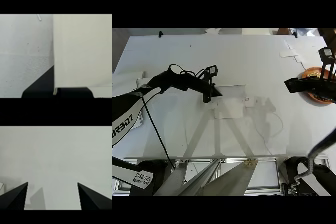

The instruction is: Fold the box and place the chain.

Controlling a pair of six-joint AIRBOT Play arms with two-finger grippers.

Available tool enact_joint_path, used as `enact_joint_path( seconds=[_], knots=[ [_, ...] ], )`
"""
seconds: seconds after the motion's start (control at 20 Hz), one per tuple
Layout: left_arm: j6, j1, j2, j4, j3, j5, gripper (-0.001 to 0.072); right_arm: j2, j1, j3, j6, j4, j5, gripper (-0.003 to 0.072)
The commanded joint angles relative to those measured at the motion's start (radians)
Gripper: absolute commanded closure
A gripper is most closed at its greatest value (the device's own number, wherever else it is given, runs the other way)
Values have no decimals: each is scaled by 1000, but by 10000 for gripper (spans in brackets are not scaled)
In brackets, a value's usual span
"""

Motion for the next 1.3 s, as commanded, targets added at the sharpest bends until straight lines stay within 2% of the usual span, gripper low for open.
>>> enact_joint_path(
  seconds=[0.0, 0.7, 1.1, 1.25],
  knots=[
    [5, 1, -5, 35, 26, -27, 709, 1, 0, 1, 1, 3, 0, -11],
    [6, 1, -79, 63, 26, 18, 707, 1, 0, 1, 0, 3, 0, -11],
    [5, 1, -82, 63, 26, 20, 693, 1, 0, 1, -1, 6, 1, -11],
    [5, 1, -82, 63, 26, 20, 693, 1, 0, 1, -34, 10, -50, -34]
  ],
)
